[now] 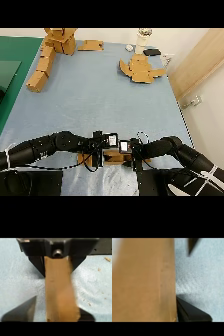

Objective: Fold the box.

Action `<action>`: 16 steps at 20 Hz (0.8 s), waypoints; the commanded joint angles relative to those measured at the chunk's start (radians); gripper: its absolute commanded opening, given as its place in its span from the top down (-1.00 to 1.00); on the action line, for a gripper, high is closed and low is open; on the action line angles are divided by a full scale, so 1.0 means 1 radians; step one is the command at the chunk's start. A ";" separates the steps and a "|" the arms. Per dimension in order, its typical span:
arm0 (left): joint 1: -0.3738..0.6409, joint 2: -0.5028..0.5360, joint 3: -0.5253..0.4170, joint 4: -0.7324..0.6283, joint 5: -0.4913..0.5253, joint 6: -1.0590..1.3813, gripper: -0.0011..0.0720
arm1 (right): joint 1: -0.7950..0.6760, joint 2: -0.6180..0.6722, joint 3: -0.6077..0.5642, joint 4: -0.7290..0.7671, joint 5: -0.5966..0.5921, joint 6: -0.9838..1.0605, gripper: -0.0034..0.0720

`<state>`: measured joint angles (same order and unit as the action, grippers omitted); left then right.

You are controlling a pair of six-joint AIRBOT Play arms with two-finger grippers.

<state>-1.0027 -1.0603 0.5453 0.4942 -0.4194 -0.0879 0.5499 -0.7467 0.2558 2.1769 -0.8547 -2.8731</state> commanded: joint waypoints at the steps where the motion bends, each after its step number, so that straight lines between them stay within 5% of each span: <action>1: 0.001 0.001 0.001 0.015 0.000 -0.020 -0.33 | 0.000 0.000 0.000 0.000 0.000 0.001 -0.44; 5: 0.063 0.055 0.001 0.266 -0.047 -0.352 -0.34 | 0.000 0.000 0.000 0.000 0.000 0.001 -0.44; 9: 0.207 0.228 0.001 0.543 -0.388 -0.797 -0.33 | 0.000 0.000 0.000 0.000 0.000 0.001 -0.44; 11: 0.238 0.304 0.001 0.560 -0.583 -0.952 -0.31 | 0.001 0.000 0.000 0.000 0.000 0.001 -0.44; 13: 0.228 0.340 -0.002 0.532 -0.725 -1.182 0.94 | 0.000 0.000 0.000 0.000 0.000 0.001 -0.44; 16: 0.175 0.326 -0.056 0.303 -0.727 -1.417 0.94 | 0.000 0.000 0.001 0.000 0.000 0.001 -0.44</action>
<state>-0.8051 -0.7532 0.5228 0.9405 -1.0443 -1.2243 0.5499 -0.7467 0.2558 2.1765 -0.8547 -2.8727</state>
